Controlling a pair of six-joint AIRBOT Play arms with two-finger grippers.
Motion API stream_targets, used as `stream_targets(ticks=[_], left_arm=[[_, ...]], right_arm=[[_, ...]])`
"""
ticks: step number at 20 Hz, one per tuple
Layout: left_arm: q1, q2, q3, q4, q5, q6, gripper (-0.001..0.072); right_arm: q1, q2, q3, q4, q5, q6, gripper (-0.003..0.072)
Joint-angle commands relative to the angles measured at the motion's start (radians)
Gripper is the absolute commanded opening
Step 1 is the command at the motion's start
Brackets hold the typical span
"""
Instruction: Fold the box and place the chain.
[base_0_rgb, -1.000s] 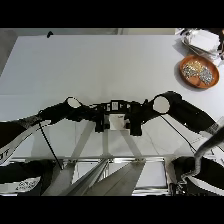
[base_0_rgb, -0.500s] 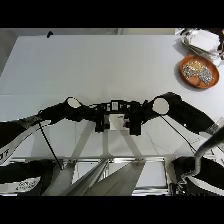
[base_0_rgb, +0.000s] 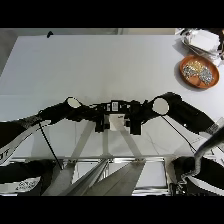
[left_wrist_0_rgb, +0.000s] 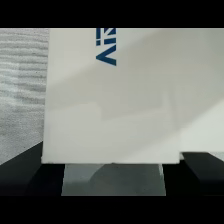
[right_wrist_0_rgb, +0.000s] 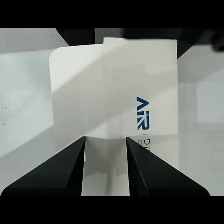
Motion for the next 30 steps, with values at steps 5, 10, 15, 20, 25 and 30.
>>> stream_targets(ticks=[5,10,15,20,25,30], left_arm=[[0.001,0.001,0.0,0.0,0.0,0.0,0.021],[0.001,0.001,0.0,0.0,0.0,0.0,0.021],[0.001,0.001,0.0,0.0,0.0,0.0,0.021],[0.001,0.001,0.0,0.0,0.0,0.0,0.021],[0.001,0.001,0.0,0.0,0.0,0.0,0.021],[0.001,0.001,0.0,0.0,0.0,0.0,0.021]], right_arm=[[0.001,0.003,0.0,-0.011,-0.021,0.0,0.0251],[0.001,0.003,0.0,-0.011,-0.023,0.0,0.0251],[0.001,0.021,0.0,-0.011,-0.043,0.0,0.025],[-0.005,0.07,0.0,-0.01,0.024,0.004,0.0282],[-0.158,0.111,-0.001,0.073,0.154,-0.009,0.0383],[-0.269,0.11,-0.044,0.151,0.169,-0.124,0.0408]])
